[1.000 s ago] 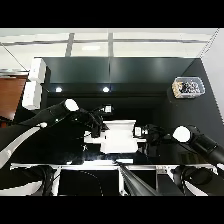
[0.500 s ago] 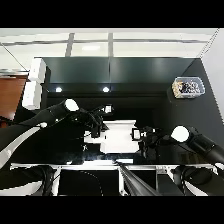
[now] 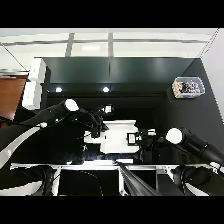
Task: Fold the box and place the chain.
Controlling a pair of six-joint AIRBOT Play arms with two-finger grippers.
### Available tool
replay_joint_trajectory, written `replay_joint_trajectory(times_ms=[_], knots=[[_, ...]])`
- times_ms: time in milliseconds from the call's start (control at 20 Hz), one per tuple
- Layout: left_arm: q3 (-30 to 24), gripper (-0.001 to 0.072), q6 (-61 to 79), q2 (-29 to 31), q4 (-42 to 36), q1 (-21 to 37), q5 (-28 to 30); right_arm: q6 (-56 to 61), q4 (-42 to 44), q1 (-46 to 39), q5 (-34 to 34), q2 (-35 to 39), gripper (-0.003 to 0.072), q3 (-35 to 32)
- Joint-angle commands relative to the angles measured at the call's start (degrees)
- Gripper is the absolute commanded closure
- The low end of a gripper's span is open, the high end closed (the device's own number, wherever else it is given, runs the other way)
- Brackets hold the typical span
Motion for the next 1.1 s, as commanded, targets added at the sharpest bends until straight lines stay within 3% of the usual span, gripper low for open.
replay_joint_trajectory(times_ms=[0, 400, 600, 1050], knots=[[0.02, 0.0682, 0.0, -0.02, -0.02, 0.0, -0.28, 0.35, -0.59, 1.68, -6.14, -0.87, 0.0011, 0.0], [0.02, 0.0681, 0.02, -0.02, -0.02, 0.0, -0.39, 8.94, -2.58, -2.38, -7.43, 1.07, 0.0011, 5.31], [0.02, 0.0682, 0.0, -0.02, -0.02, 0.0, -0.42, 8.79, -2.43, -6.75, -7.23, 1.16, 0.0011, 5.55], [0.02, 0.0682, 0.02, -0.02, 0.0, 0.0, -0.39, 6.43, -2.93, -6.49, -7.69, 3.63, 0.0011, 5.55]])
